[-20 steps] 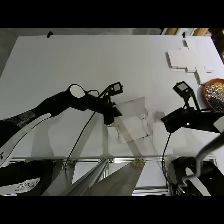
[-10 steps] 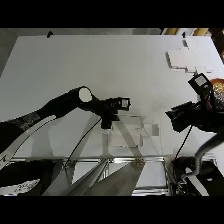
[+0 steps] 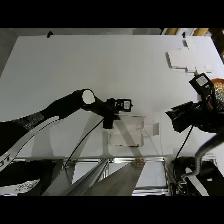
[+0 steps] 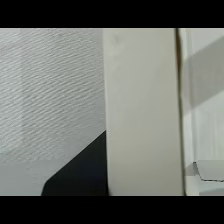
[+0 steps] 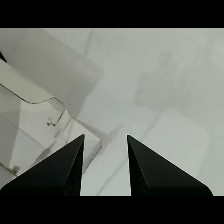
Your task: Fold the box and place the chain.
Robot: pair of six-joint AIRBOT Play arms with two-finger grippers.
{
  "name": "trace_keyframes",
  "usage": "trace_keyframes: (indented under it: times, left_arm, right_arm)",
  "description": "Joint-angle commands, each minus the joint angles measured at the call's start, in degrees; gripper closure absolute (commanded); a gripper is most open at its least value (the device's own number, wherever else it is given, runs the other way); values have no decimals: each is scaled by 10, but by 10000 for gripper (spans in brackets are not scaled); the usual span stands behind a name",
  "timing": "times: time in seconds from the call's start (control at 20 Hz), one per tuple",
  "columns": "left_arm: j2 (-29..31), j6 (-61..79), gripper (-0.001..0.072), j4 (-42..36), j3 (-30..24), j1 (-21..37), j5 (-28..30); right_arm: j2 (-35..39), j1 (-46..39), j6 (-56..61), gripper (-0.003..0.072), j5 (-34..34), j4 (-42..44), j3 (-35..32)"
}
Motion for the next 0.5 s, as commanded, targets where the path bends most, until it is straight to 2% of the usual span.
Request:
trace_keyframes:
  times: [0.0, 0.1, 0.25, 0.45]
  left_arm:
    - [0, -33, 708, 2, 0, 0, 31]
    - [7, -37, 708, 6, 0, -3, 28]
    - [38, -83, 706, 51, 0, -15, 42]
    - [36, -95, 705, 55, 0, -15, 11]
  right_arm:
    - [1, 1, 0, 387, 0, 0, 1]
    - [1, 1, 0, 387, 0, 0, 1]
    - [1, 1, 0, 387, -1, 0, 1]
    - [1, 1, 0, 387, -1, 0, 1]
